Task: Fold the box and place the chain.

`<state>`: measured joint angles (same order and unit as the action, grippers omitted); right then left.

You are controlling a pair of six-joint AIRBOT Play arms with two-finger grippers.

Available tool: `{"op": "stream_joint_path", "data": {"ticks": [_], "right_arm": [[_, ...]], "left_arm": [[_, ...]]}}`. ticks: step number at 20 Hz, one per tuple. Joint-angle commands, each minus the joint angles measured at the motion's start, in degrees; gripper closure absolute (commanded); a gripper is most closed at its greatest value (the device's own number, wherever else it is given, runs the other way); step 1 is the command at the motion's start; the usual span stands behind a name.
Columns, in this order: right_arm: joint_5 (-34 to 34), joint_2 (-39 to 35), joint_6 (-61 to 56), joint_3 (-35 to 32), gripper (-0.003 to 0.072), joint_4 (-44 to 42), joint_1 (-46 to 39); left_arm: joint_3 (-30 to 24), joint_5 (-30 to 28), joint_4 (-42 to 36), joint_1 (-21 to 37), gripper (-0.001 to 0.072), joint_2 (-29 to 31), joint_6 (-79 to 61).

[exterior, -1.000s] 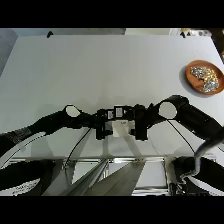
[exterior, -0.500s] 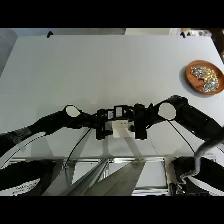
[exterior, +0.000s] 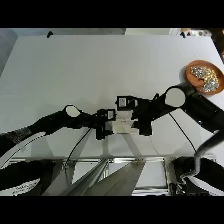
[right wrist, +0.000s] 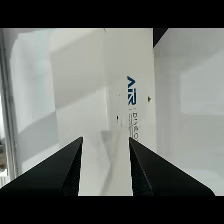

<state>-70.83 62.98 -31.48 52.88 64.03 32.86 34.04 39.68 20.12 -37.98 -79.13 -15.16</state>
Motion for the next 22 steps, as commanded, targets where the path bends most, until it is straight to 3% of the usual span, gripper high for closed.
{"op": "stream_joint_path", "data": {"ticks": [1, 7, 9, 22], "right_arm": [[-2.5, 1.0, 0.2, 2.9, 0.0386, -0.2, -0.5], [-3.2, 7.0, 0.3, 2.9, 0.0381, 0.0, 2.5], [-1.5, 7.0, 0.3, 2.9, 0.0313, 0.3, 3.9], [1.0, 7.0, 0.2, 2.9, 0.0346, 2.2, 4.0]], "left_arm": [[0.0, 0.0, 0.0, 0.0, 0.0397, 0.0, 0.0], [0.0, 0.0, 0.0, 0.0, 0.0397, 0.0, 0.0], [0.0, 0.0, 0.0, 0.0, 0.0397, 0.0, 0.0], [0.0, 0.0, 0.0, 0.0, 0.0397, 0.0, 0.0]]}}
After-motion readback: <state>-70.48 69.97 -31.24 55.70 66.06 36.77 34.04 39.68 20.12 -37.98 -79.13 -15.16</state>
